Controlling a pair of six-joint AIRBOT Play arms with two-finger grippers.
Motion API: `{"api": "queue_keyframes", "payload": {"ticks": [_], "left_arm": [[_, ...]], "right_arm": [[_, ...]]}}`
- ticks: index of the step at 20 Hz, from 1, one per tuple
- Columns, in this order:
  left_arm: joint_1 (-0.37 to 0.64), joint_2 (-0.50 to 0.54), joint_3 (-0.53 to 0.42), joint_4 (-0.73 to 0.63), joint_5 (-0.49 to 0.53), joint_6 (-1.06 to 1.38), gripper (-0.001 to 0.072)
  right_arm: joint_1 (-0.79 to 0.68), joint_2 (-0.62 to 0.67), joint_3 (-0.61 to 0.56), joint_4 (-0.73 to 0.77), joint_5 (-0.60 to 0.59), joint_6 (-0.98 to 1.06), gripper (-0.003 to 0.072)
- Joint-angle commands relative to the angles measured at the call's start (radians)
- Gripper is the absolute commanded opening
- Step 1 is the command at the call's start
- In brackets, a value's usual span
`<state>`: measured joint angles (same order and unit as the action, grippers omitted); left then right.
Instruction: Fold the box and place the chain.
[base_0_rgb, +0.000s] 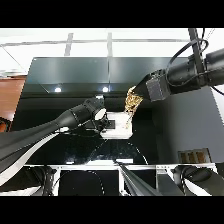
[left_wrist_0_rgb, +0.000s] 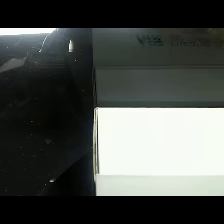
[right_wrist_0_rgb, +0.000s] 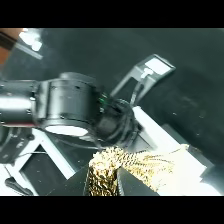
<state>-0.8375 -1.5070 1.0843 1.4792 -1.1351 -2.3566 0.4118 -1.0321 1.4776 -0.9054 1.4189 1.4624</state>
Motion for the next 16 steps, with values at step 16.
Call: {"api": "queue_keyframes", "payload": {"ticks": [16], "left_arm": [[0.0,0.0,0.0,0.0,0.0,0.0,0.0027]], "right_arm": [[0.0,0.09,-0.006,-0.131,0.04,0.052,0.0011]]}}
